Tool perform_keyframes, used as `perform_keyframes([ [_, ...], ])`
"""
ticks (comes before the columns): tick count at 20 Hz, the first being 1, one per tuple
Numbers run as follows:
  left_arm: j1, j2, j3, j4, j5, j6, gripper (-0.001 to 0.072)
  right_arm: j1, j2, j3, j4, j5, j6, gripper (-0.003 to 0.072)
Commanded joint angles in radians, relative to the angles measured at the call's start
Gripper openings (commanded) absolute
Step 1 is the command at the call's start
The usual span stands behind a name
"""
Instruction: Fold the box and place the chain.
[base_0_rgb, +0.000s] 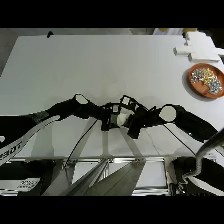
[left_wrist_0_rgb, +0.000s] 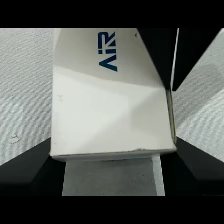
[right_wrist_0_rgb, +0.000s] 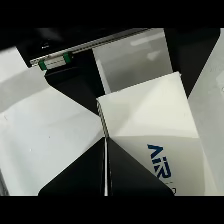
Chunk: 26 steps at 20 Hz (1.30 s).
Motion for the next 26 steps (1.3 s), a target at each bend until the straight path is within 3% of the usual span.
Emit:
perform_keyframes([
  [1,0.000,0.000,0.000,0.000,0.000,0.000,0.0071,0.001,0.015,0.001,0.004,-0.008,-0.007,0.0017],
  [6,0.000,0.000,0.000,0.000,0.000,0.000,0.0071,0.001,0.014,0.001,-0.007,-0.053,-0.006,0.0017],
  [17,0.000,0.000,0.000,0.000,0.000,0.000,0.0071,0.001,0.001,-0.002,-0.069,-0.008,0.028,0.0017],
  [21,0.000,0.000,0.000,0.000,0.000,0.000,0.0071,0.001,0.076,0.028,-0.084,-0.003,0.096,0.0017],
  [24,0.000,0.000,0.000,0.000,0.000,0.000,0.0071,0.001,0.173,0.095,-0.241,0.058,0.327,0.0017],
  [26,0.000,0.000,0.000,0.000,0.000,0.000,0.0071,-0.014,0.226,0.122,-0.489,0.115,0.578,0.0015],
])
